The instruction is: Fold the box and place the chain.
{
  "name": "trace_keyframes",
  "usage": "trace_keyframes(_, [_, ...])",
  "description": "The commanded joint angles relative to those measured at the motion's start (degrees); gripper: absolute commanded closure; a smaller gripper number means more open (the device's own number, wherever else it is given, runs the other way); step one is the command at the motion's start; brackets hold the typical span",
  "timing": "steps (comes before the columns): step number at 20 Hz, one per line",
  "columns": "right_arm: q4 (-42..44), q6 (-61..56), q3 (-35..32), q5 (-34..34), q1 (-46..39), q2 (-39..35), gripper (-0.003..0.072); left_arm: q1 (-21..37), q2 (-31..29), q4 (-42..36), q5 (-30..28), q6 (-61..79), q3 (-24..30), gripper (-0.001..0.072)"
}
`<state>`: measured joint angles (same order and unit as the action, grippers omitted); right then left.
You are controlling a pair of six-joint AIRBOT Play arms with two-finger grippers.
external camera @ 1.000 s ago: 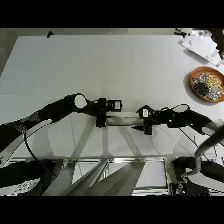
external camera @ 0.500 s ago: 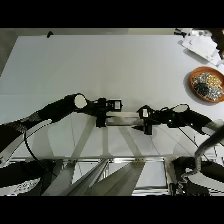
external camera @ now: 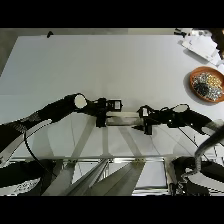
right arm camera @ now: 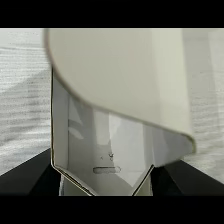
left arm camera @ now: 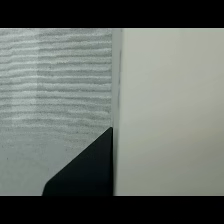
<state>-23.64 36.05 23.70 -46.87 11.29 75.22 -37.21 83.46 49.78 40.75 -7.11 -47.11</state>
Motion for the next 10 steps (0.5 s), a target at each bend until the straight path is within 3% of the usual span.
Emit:
trace_keyframes(1, [0.1, 0.0, 0.0, -0.1, 0.0, 0.0, 0.0273, 0.0, 0.0, 0.0, 0.0, 0.0, -0.1, 0.0697])
trace_keyframes(10, [0.3, -0.1, 0.0, -0.5, 0.0, 0.0, 0.0261, 0.0, 0.0, 0.0, 0.0, 0.0, -0.1, 0.0697])
